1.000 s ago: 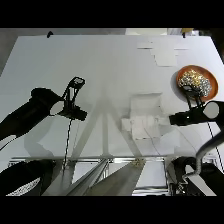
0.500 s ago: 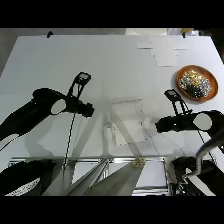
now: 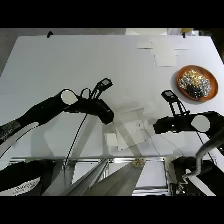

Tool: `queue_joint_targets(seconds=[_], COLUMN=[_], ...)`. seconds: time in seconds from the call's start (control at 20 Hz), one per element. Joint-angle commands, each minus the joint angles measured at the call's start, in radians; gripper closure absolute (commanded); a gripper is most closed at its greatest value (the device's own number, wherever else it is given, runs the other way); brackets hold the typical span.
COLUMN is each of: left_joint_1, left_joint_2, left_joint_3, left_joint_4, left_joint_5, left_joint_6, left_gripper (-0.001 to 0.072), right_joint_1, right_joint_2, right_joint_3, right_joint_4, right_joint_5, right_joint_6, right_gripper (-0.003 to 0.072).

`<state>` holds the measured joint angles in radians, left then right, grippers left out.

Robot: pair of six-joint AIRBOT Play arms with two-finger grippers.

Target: Fold the box and place the chain.

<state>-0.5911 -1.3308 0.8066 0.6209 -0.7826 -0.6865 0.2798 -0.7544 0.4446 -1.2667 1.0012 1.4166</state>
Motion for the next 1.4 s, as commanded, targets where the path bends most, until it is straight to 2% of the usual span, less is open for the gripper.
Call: queue_joint_targets(seconds=[0.0,0.2,0.45,0.6,0.8,0.95,1.2,1.3,1.35], left_joint_1=[0.035,0.188,0.363,0.349,0.293,0.259,0.152,0.118,0.108], left_joint_2=[-0.014,-0.011,-0.011,-0.01,-0.011,-0.012,-0.014,-0.016,-0.018], left_joint_3=[0.0,0.0,0.0,-0.008,-0.034,-0.037,-0.037,-0.037,-0.037], left_joint_4=[-0.064,-0.025,-0.029,-0.035,-0.097,-0.165,-0.14,-0.114,-0.109], left_joint_5=[-0.058,-0.185,-0.464,-0.502,-0.48,-0.371,-0.214,-0.15,-0.117], left_joint_6=[0.103,0.006,0.034,0.009,0.012,0.082,0.222,0.237,0.237], left_gripper=[0.0079,0.0074,0.0082,0.0219,0.0225,0.022,0.0208,0.0119,0.0117], right_joint_1=[0.002,0.002,0.002,0.002,0.002,0.002,0.002,0.002,0.002], right_joint_2=[0.001,0.001,0.001,0.001,0.001,0.001,0.001,0.001,0.001], right_joint_3=[0.0,0.0,0.0,0.0,0.0,0.0,0.0,0.0,0.0], right_joint_4=[0.0,0.0,0.003,0.004,0.01,0.01,0.011,0.011,0.011], right_joint_5=[-0.001,-0.001,-0.001,-0.001,-0.002,-0.003,-0.023,-0.023,-0.023], right_joint_6=[0.0,0.001,0.025,0.025,0.026,0.026,0.026,0.026,0.026], right_gripper=[0.0665,0.0665,0.0665,0.0665,0.0665,0.0665,0.0665,0.0665,0.0665])
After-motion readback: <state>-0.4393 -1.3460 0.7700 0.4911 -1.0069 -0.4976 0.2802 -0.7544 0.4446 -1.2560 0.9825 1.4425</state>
